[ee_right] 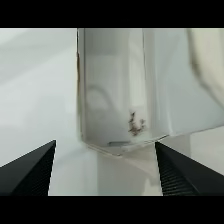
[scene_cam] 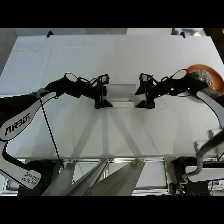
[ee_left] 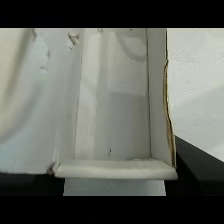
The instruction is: Fold the box and place the chain.
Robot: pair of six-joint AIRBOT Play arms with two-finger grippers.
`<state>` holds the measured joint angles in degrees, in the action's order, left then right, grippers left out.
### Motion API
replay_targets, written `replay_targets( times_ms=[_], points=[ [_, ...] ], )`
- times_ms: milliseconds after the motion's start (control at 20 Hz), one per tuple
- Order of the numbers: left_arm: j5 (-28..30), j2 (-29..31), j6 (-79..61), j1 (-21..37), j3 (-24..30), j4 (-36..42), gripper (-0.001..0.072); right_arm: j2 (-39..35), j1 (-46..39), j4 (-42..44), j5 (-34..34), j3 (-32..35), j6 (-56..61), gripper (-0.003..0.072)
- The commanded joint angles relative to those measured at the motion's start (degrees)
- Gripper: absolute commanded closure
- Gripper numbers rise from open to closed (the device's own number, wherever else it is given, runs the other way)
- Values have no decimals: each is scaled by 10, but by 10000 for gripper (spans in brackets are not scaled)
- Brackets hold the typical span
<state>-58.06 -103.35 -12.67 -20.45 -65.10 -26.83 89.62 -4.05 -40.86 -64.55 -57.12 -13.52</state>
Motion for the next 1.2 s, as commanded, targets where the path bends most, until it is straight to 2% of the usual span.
replay_targets(
  times_ms=[0, 100, 200, 250, 300, 350, 400, 500, 650, 900, 1150],
  points=[
    [0, 0, -1, 0, 0, 0, 451, -46, 0, -48, -10, 0, 95, -27],
    [0, 0, -1, 0, 0, 0, 451, -69, 0, -76, -10, 0, 123, 23],
    [0, 0, -1, 0, 0, 0, 451, -85, 0, -94, -16, 0, 172, 25],
    [0, 0, -1, 0, 0, 0, 451, -90, 0, -92, -31, 0, 196, 85],
    [0, 0, -1, 0, 0, 0, 451, -93, 0, -85, -56, 0, 210, 293],
    [0, 0, -1, 0, 0, 0, 451, -93, 0, -69, -83, 0, 212, 553],
    [0, 0, -1, 0, 0, 0, 451, -93, 2, -50, -100, 0, 212, 671],
    [0, 0, -1, 0, 0, 0, 451, -92, 6, 19, -92, 0, 213, 673],
    [0, 0, -1, 0, 0, 0, 451, -92, 19, 139, 0, 0, 288, 679],
    [0, 0, -1, 0, 0, 0, 451, -67, 22, 156, 163, 0, 341, 682],
    [0, 0, -1, 0, 0, 0, 451, 19, 22, 189, 205, 0, 347, 682]
  ],
)
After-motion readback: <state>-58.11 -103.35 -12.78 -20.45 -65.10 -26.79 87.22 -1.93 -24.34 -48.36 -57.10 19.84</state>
